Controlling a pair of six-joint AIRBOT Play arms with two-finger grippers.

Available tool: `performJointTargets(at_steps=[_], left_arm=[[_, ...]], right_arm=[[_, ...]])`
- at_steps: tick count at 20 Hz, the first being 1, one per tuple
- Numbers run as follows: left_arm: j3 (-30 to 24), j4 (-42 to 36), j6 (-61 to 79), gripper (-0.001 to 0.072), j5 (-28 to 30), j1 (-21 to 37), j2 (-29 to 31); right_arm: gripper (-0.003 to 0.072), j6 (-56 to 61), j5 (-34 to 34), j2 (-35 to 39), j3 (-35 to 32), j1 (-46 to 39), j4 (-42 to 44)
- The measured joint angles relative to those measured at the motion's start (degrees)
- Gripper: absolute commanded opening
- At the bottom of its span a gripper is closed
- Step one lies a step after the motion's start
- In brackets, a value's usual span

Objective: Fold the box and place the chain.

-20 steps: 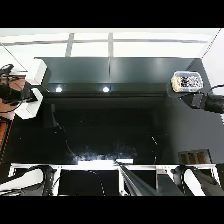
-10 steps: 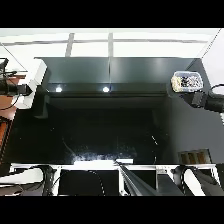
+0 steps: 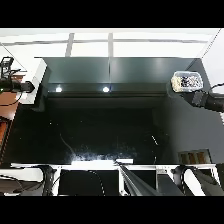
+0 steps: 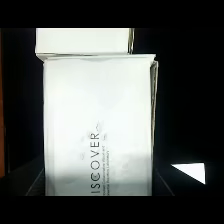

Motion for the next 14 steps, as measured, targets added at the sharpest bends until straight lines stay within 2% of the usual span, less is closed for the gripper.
performJointTargets(at_steps=[3, 4, 5, 9, 14], left_arm=[[0.24, -0.13, 0.17, 0.0378, 0.09, 0.26, -0.35], [0.31, -0.15, 0.17, 0.0503, 0.13, 0.35, -0.42], [0.35, -0.17, 0.17, 0.0720, 0.11, 0.37, -0.44], [0.85, 0.42, -0.52, 0.0717, -0.96, 0.44, 1.22], [3.78, 0.79, -1.84, 0.0711, -7.21, 0.00, 8.55]], right_arm=[[0.0010, 0.09, -0.07, 0.00, 0.00, 0.00, 0.00], [0.0010, 0.09, -0.09, 0.00, 0.00, 0.00, 0.00], [0.0009, 0.07, -0.11, 0.00, 0.00, 0.00, 0.00], [0.0010, -0.02, -0.11, 0.00, 0.09, 0.00, 0.00], [0.0009, -1.09, 1.84, -0.02, 3.78, -0.07, -0.04]])
